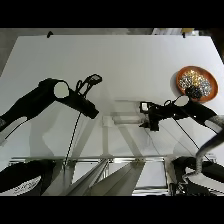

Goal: Fold the box and place the chain.

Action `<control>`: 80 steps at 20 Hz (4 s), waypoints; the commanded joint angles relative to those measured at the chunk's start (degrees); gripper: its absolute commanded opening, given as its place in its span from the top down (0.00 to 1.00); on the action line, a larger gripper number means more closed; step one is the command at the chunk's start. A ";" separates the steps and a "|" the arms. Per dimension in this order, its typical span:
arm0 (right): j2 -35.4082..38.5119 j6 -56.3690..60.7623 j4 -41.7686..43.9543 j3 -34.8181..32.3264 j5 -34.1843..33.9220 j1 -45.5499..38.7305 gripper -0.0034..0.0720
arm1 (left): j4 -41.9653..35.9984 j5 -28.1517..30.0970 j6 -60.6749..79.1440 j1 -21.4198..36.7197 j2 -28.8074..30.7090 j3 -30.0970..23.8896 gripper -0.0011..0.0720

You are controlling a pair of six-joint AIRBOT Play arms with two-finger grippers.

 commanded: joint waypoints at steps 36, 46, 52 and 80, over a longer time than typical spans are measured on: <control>0.02 0.02 0.02 0.00 0.00 -0.02 0.45 | -20.28 6.54 -9.09 -0.24 -9.38 -5.01 0.78; 0.02 0.04 0.02 0.00 0.00 0.00 0.45 | -23.69 8.35 -7.98 -1.84 -6.64 -3.28 0.61; 0.00 0.02 0.00 0.00 0.00 -0.02 0.45 | -24.65 10.58 -8.00 -4.13 -6.93 -3.21 0.61; 0.02 0.02 0.02 0.00 0.00 0.00 0.45 | -21.79 9.99 -13.68 -6.08 -4.98 -2.93 0.51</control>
